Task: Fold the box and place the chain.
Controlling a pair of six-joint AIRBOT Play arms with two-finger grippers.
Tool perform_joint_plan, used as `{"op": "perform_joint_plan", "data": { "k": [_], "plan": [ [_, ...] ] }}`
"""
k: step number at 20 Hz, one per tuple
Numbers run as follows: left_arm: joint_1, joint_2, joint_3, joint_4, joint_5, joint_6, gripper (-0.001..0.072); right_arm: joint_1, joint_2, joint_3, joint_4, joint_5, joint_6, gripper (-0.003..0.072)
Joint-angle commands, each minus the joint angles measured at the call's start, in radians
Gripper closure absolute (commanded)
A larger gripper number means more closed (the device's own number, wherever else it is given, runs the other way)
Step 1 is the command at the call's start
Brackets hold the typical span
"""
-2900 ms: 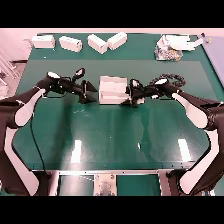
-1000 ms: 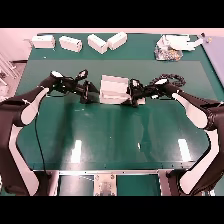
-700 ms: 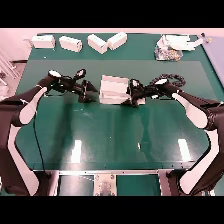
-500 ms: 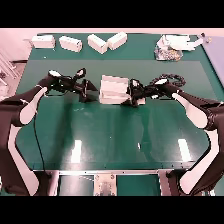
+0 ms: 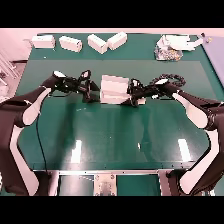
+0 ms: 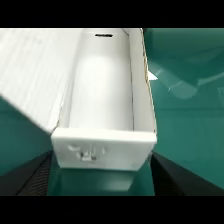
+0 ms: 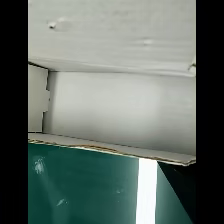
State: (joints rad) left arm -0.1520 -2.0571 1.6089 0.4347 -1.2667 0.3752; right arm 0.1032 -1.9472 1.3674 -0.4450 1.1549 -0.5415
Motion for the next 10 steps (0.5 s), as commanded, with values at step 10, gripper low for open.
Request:
{"op": "perform_joint_plan", "data": {
  "k": [10],
  "plan": [
    [-0.036, -0.04, 0.0, -0.003, 0.02, 0.003, -0.0011, 0.001, 0.001, 0.0, -0.001, 0.002, -0.002, 0.021]
  ]
}}
